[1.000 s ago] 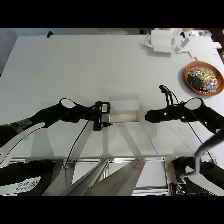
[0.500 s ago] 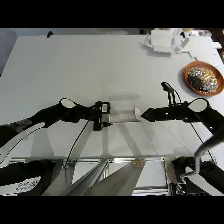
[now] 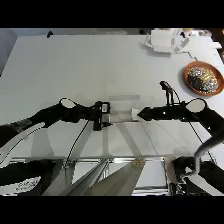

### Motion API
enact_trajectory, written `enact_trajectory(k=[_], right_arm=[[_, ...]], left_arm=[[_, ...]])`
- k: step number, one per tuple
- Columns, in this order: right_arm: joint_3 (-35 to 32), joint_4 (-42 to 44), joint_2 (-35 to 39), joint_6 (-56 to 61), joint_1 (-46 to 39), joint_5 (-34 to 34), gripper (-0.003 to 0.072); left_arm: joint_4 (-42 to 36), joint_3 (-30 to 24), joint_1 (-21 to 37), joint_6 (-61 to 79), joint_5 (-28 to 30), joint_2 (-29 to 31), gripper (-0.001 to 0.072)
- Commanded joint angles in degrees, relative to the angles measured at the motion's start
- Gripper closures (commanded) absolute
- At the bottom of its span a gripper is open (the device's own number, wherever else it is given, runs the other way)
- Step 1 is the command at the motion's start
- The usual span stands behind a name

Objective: Fold the box and place the chain.

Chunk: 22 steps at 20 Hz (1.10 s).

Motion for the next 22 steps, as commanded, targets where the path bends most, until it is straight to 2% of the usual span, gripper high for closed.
enact_trajectory(k=[1, 6, 8, 14, 17, 19, 21, 22], right_arm=[[2.05, -1.6, -2.8, 4.66, 4.37, -2.49, 0.0213], [9.22, -22.64, -8.76, 26.58, 11.19, -2.45, 0.0214], [11.47, -28.0, -10.54, 31.63, 13.38, -0.92, 0.0214], [18.49, -36.37, -16.09, 41.51, 19.74, 3.63, 0.0223], [21.42, -42.49, -18.67, 47.12, 22.88, 7.26, 0.0253], [22.91, -43.69, -20.0, 47.47, 24.17, 8.98, 0.0289], [23.71, -43.93, -20.37, 48.65, 24.7, 9.31, 0.0292], [23.82, -43.91, -20.37, 49.24, 24.68, 9.35, 0.0329]], left_arm=[[0.02, 0.02, 0.0, 0.0, 0.0, 0.02, 0.0597], [0.02, 0.02, 0.0, 0.0, 0.0, 0.02, 0.0597], [0.02, 0.02, 0.0, 0.0, 0.0, 0.02, 0.0597], [0.02, 0.02, 0.0, 0.02, 0.0, 0.02, 0.0597], [0.02, 0.02, 0.0, 0.0, 0.0, 0.02, 0.0597], [0.02, 0.02, 0.0, 0.0, 0.0, 0.02, 0.0597], [0.02, 0.02, 0.0, 0.02, 0.02, 0.02, 0.0597], [0.02, 0.02, 0.0, 0.02, 0.0, 0.02, 0.0597]])
